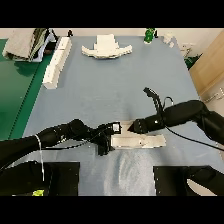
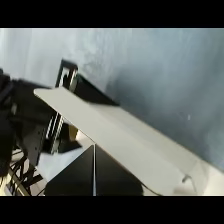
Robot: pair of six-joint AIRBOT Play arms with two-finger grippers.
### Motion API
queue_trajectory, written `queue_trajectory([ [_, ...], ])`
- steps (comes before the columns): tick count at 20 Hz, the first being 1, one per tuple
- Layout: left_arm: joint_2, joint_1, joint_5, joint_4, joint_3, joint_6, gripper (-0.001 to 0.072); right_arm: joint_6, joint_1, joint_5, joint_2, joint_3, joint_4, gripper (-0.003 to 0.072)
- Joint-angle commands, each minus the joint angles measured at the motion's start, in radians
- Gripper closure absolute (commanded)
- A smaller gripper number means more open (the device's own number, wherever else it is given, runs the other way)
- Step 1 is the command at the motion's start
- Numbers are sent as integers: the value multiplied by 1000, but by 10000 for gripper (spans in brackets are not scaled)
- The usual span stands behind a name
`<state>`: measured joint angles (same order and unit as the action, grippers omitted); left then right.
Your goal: Fold the box.
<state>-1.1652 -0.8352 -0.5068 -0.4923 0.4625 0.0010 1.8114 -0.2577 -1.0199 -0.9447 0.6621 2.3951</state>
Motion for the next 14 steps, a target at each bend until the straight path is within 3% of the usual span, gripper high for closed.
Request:
queue_trajectory([
  [1,0,0,0,0,0,0,243,30,1,74,-193,95,-7,682],
  [6,0,0,0,0,0,0,243,106,0,91,-366,102,-12,682],
  [14,0,0,0,0,0,0,243,140,0,92,-385,102,-5,682],
])
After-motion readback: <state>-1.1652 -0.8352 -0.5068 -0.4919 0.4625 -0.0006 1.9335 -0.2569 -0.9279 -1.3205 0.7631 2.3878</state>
